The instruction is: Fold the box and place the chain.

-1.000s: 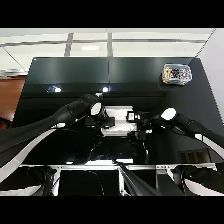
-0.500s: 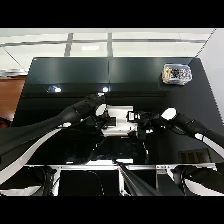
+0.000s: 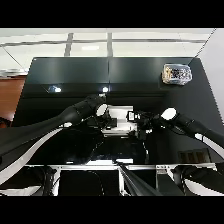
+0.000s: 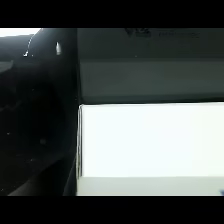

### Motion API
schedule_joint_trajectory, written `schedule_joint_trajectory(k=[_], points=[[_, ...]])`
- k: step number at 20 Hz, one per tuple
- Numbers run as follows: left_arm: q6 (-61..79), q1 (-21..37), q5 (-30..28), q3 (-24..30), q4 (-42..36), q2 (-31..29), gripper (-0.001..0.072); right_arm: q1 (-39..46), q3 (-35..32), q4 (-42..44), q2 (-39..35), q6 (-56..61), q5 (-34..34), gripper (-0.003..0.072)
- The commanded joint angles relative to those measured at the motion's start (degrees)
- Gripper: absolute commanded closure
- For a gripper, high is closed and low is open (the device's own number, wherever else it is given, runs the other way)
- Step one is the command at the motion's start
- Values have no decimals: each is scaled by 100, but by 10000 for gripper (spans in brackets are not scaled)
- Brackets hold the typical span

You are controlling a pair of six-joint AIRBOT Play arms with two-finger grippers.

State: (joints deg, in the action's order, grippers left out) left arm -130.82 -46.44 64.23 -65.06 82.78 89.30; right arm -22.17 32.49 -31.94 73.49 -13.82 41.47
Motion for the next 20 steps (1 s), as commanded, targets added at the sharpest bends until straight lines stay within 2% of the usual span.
schedule_joint_trajectory(k=[1, 2, 3, 5, 9, 11, 17, 20], points=[[7, 28, 304, -66, 254, -4, 397, -4, 2, -4, 0, 0, 7, 533], [-4, 28, 330, -90, 275, -2, 401, -4, 2, -4, 0, 0, 7, 532], [-20, 28, 291, -98, 260, -2, 455, -4, 2, -4, 0, 0, 7, 532], [-15, 15, 175, -98, 203, -2, 668, -4, 2, -4, 0, 0, 7, 533], [-13, 2, 72, -98, 181, 0, 687, -4, 2, -2, 0, 2, 7, 524], [-13, 2, 79, -96, 181, 0, 687, -4, 4, 0, -4, 9, 15, 12], [-11, 2, 94, -98, 181, 0, 685, 269, 4, -1034, -654, 734, 503, 5], [-9, 2, 101, -98, 179, 0, 685, 356, 4, -1207, -839, 758, 616, 5]])
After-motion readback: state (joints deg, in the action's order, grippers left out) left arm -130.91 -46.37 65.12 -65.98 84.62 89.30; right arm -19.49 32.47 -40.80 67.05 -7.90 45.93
